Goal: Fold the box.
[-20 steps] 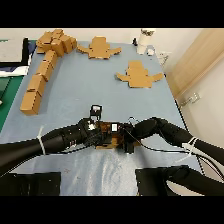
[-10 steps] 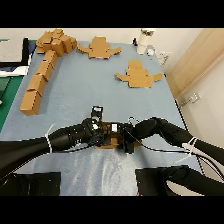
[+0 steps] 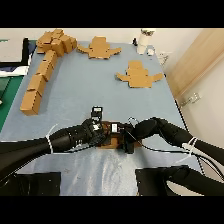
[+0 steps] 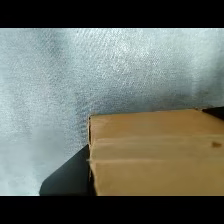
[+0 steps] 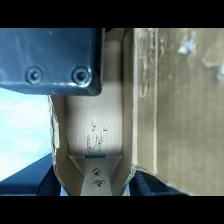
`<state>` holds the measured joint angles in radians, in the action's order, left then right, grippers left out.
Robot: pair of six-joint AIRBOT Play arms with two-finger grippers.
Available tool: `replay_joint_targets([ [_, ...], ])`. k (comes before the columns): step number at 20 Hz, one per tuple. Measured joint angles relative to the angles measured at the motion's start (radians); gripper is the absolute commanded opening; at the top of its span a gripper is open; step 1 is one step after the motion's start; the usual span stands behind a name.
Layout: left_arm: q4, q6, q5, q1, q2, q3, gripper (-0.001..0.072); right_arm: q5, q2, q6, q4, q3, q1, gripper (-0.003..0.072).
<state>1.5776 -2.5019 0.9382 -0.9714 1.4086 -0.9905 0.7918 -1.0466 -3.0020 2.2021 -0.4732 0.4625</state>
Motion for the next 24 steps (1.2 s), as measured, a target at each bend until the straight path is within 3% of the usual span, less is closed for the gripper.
replay_joint_targets([
  [1, -0.025, 0.0, 0.018, -0.002, 0.001, 0.0, 0.0366, -0.007, 0.0, -0.005, 0.001, -0.001, 0.0, 0.0511],
  [13, -0.03, 0.0, 0.086, 0.024, -0.001, -0.075, 0.0366, 0.0, 0.0, 0.002, 0.001, -0.001, 0.0, 0.0511],
  [24, -0.119, 0.13, 0.342, 0.097, -0.002, -0.193, 0.0366, 0.002, 0.0, 0.001, 0.001, -0.001, 0.0, 0.0512],
])
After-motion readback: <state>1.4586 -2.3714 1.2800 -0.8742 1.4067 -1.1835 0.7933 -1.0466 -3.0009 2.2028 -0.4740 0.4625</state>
